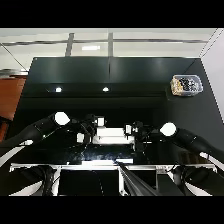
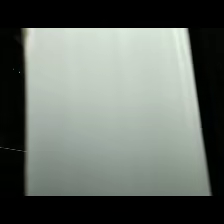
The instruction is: Fold the box and place the chain.
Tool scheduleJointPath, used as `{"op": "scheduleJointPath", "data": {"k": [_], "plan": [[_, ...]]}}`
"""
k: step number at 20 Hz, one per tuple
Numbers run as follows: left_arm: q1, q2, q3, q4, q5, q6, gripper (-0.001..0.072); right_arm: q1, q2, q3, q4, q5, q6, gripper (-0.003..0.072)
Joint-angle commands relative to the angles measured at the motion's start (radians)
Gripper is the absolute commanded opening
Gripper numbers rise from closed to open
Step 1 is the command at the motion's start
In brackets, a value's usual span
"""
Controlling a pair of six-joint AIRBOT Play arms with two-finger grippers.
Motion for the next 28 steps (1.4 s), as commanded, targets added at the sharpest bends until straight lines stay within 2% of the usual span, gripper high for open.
{"op": "scheduleJointPath", "data": {"k": [1,25,26,27,28], "plan": [[0.0,0.0,0.001,0.0,-0.001,0.001,0.003,-0.001,-0.011,0.0,0.007,-0.003,-0.011,0.0696],[0.0,-0.002,0.001,0.0,-0.001,0.001,0.003,-0.001,-0.013,0.0,0.006,-0.011,-0.01,0.0694],[0.0,-0.002,0.001,0.0,-0.002,0.001,0.003,-0.001,-0.014,0.0,0.005,-0.011,-0.01,0.0662],[0.0,-0.002,0.001,0.0,-0.001,0.001,0.003,0.0,-0.015,0.0,0.004,-0.011,-0.01,0.0558],[0.0,-0.002,0.001,0.0,-0.001,0.001,0.003,0.0,-0.015,0.0,0.004,-0.011,-0.01,0.0533]]}}
